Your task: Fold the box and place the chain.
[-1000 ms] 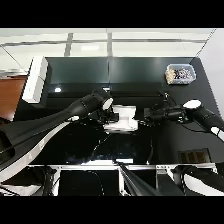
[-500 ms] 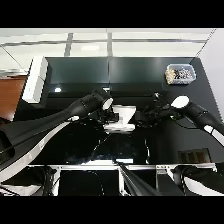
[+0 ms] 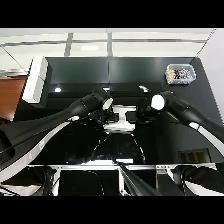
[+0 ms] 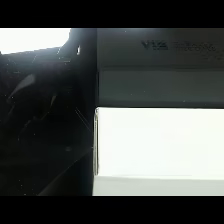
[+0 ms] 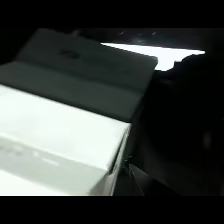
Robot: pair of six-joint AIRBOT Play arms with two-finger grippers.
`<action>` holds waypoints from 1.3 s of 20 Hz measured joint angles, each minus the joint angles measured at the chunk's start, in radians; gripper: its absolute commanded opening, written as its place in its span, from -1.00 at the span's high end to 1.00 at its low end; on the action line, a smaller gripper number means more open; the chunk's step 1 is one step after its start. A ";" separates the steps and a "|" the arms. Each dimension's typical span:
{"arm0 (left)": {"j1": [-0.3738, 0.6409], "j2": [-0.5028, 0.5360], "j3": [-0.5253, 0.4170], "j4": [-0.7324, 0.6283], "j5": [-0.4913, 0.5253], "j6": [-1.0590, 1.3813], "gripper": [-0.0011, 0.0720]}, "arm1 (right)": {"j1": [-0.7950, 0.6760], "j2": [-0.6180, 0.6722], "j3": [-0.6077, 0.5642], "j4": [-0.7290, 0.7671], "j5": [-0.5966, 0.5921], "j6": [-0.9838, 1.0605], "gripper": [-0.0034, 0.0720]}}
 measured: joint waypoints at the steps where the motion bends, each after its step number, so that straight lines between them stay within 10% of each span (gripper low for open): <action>1: 0.000 0.000 0.000 0.000 0.000 0.000 0.89 | 0.019 -0.012 0.018 -0.036 0.016 0.043 -0.06; 16: 0.000 0.000 0.000 0.001 0.002 0.000 0.89 | 0.134 -0.098 0.064 -0.245 0.052 0.364 -0.05; 17: 0.000 0.000 0.000 0.000 0.002 0.000 0.89 | 0.136 -0.100 0.064 -0.246 0.052 0.371 0.02; 18: 0.000 0.000 0.000 0.001 0.002 0.000 0.89 | 0.137 -0.103 0.064 -0.246 0.052 0.377 0.89; 22: 0.000 0.000 0.000 0.000 0.001 -0.001 0.89 | 0.139 -0.105 0.064 -0.249 0.050 0.391 0.87; 24: 0.000 0.000 0.000 0.000 0.002 -0.001 0.89 | 0.140 -0.106 0.065 -0.248 0.050 0.391 0.34; 26: 0.000 0.000 0.000 0.001 0.002 0.001 0.89 | 0.140 -0.107 0.064 -0.245 0.051 0.391 0.25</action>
